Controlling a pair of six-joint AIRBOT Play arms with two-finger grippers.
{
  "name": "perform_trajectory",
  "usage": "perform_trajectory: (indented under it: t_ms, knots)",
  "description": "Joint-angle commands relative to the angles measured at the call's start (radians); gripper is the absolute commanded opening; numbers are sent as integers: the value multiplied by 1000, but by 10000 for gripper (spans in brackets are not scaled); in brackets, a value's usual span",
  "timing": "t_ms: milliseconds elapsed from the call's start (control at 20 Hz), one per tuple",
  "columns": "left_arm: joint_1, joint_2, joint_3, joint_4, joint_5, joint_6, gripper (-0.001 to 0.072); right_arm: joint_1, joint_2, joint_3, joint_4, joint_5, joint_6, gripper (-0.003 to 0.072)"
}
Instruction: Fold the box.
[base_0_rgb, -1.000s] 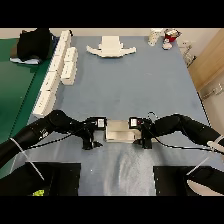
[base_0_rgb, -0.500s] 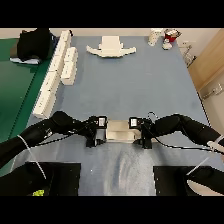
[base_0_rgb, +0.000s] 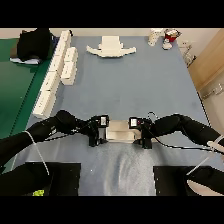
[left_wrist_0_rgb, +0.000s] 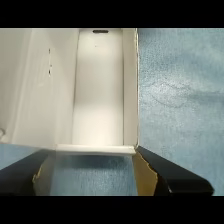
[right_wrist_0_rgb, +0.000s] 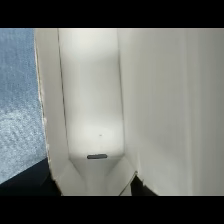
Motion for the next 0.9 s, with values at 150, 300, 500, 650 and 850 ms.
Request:
perform_trajectory:
  t_ms: [150,300,500,650,850]
  knots:
    - [-12,-58,11,-28,0,52,694,0,1,1,0,0,0,426]
    - [-12,-58,11,-24,0,52,694,0,1,1,0,0,0,426]
    - [-37,-61,13,6,13,41,694,0,1,1,0,0,0,426]
    - [-43,-72,25,20,34,-4,693,0,1,1,0,0,0,426]
    - [-43,-76,28,21,37,-11,519,0,1,1,0,0,0,426]
